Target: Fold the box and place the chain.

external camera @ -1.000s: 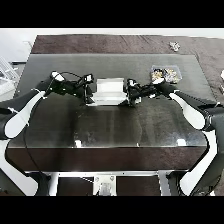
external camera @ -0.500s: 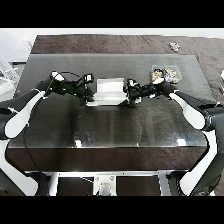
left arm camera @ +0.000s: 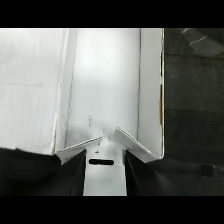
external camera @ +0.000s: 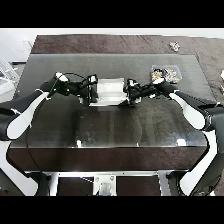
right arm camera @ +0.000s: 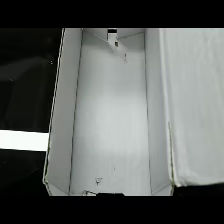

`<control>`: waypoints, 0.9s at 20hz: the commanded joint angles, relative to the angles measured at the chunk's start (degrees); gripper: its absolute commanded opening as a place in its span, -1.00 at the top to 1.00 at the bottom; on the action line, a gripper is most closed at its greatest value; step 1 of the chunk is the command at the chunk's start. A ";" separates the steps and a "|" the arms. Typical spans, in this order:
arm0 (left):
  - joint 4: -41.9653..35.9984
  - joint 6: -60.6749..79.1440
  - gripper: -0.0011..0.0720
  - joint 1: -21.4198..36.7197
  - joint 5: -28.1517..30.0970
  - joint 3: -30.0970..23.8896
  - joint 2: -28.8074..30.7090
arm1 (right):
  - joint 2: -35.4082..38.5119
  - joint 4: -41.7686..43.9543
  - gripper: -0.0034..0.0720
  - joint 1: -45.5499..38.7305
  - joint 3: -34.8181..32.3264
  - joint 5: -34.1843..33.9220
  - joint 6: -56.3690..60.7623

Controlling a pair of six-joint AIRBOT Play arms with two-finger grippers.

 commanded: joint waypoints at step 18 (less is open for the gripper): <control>-4.52 -0.17 -0.98 -0.79 1.29 0.02 -0.24 | -0.02 0.07 -0.66 0.07 0.00 0.00 0.00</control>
